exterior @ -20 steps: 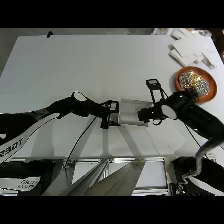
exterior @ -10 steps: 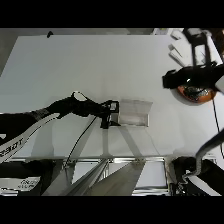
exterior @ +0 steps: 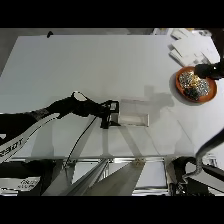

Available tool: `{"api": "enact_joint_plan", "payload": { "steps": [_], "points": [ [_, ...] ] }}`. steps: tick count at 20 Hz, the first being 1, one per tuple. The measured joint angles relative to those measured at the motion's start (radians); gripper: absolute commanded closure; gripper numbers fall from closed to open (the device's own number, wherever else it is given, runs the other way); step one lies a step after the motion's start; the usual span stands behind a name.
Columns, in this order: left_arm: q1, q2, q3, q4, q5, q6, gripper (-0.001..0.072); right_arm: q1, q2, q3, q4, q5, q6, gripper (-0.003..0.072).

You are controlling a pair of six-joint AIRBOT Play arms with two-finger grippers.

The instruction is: Fold the box and place the chain.

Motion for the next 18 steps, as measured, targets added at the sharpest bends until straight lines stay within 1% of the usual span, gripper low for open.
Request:
{"api": "enact_joint_plan", "payload": {
  "steps": [1, 3, 9, 18],
  "points": [
    [0.000, 0.000, 0.000, 0.000, 0.000, 0.000, 0.0624, -0.023, -0.024, 0.000, 0.000, 0.000, -0.002, 0.0406],
    [0.000, 0.000, 0.000, 0.000, 0.000, 0.000, 0.0624, -0.055, -0.068, 0.002, 0.001, -0.002, -0.006, 0.0469],
    [0.000, 0.000, 0.000, 0.000, 0.000, 0.000, 0.0624, -0.086, -0.161, 0.002, 0.003, 0.009, -0.028, 0.0464],
    [0.000, 0.000, 0.000, 0.000, 0.000, 0.000, 0.0624, -0.090, -0.230, 0.002, 0.000, 0.042, -0.034, 0.0463]
  ]
}}
